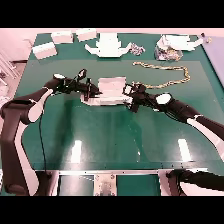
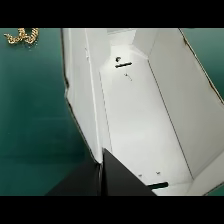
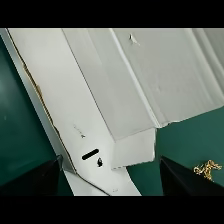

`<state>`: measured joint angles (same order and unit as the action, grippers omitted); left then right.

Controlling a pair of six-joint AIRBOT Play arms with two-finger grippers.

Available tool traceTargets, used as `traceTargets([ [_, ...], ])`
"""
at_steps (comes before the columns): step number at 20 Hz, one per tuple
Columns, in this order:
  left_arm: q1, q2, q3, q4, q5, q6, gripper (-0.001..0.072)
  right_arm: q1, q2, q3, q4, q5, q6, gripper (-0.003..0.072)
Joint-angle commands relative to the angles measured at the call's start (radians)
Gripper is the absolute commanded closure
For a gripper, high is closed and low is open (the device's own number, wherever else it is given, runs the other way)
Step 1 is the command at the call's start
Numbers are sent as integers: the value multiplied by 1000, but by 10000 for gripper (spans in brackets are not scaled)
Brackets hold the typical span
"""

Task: Fold the box and place the chain.

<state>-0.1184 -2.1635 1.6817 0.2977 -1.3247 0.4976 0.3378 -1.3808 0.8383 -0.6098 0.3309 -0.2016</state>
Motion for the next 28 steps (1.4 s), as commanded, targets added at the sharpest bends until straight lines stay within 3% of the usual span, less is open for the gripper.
traceTargets([
  [1,0,-1,0,3,0,0,687,-17,-20,19,0,0,-60,-25],
  [5,0,-1,0,3,-2,0,687,-29,-51,61,2,18,-92,-24],
  [12,0,-1,0,14,-1,0,687,-150,-124,185,99,366,-166,-24],
  [20,0,-1,0,17,3,1,687,-222,-229,256,143,547,-256,-24],
  [28,0,-1,0,17,5,1,687,-265,-303,364,148,655,-270,-24],
])
